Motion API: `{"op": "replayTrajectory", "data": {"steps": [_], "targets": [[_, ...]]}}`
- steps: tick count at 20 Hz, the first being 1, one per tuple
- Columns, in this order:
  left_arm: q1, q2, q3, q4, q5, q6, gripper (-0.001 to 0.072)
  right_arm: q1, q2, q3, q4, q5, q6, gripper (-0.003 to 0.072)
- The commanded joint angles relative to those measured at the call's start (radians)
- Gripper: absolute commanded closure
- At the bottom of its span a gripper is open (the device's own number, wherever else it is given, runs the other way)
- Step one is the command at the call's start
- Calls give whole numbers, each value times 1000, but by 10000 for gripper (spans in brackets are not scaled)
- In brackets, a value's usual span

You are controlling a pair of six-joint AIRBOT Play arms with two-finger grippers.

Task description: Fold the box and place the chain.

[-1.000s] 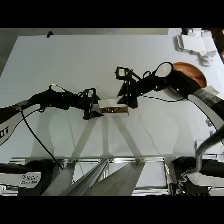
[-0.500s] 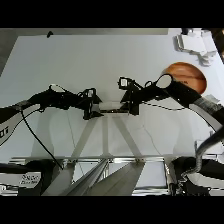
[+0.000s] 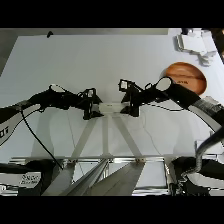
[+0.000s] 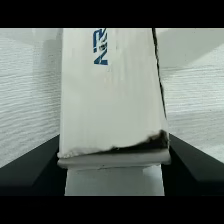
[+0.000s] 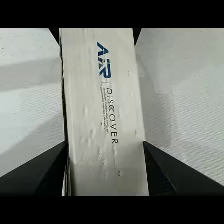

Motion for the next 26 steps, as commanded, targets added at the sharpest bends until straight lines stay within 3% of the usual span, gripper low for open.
{"op": "replayTrajectory", "data": {"steps": [1,3,9,11,14,16,22,26], "targets": [[0,1,1,-1,2,0,394,6,0,-2,-1,-3,10,293],[0,1,1,-1,2,0,394,25,3,-6,-1,-40,10,347],[0,1,1,-1,2,0,394,95,6,-14,-64,-71,10,342],[0,1,1,0,2,0,394,100,8,-23,-88,-69,20,219],[0,1,1,-1,2,0,394,100,24,-27,-90,-70,37,199],[0,1,1,-1,2,0,394,100,63,-27,-90,-92,37,99],[0,1,1,-1,2,0,394,100,191,-27,-75,-59,35,84],[0,1,1,-1,2,0,394,98,208,-27,3,-54,32,85]]}}
